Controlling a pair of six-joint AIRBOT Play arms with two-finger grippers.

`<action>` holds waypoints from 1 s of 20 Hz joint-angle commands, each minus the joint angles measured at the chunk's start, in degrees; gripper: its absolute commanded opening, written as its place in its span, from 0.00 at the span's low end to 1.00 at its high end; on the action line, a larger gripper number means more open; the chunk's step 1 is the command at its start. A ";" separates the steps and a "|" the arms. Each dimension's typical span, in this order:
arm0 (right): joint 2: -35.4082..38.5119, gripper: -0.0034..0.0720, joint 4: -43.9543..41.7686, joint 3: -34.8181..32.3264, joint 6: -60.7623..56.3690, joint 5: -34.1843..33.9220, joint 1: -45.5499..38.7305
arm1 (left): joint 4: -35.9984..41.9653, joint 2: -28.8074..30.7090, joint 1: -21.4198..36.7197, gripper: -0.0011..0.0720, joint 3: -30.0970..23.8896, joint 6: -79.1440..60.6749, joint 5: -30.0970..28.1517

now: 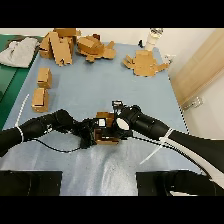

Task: Fold the box.

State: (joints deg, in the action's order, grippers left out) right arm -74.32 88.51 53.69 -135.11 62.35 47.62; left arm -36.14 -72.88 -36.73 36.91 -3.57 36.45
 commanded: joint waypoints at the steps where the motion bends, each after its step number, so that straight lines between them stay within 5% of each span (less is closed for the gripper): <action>1: -1.07 0.74 2.01 0.94 -4.24 4.42 0.26 | 0.00 0.02 -0.02 0.57 0.04 0.00 0.00; 8: -2.34 0.57 4.09 0.94 -8.26 6.82 0.28 | 0.00 0.02 -0.02 0.56 0.04 -0.02 0.00; 11: -5.07 0.17 0.90 0.94 -9.07 6.80 0.42 | 0.02 0.02 -0.02 0.56 0.04 -0.02 0.00; 13: -6.64 0.05 -0.55 0.96 -9.05 6.78 1.18 | 0.02 0.02 -0.02 0.57 0.04 -0.02 0.04; 16: -7.02 0.05 -0.44 1.07 -9.03 6.82 2.14 | 0.02 0.02 -0.02 0.56 0.04 0.00 0.00; 19: -5.73 0.54 -0.22 1.73 -8.94 7.23 2.12 | 0.04 0.02 -0.02 0.57 0.04 0.00 0.04; 20: -4.90 0.58 0.02 2.10 -8.94 7.67 2.12 | 0.07 0.02 -0.02 0.56 0.04 -0.02 0.00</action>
State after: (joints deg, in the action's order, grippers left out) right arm -80.38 89.34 54.98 -144.38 70.19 49.50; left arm -36.18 -72.86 -36.73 36.91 -3.70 36.73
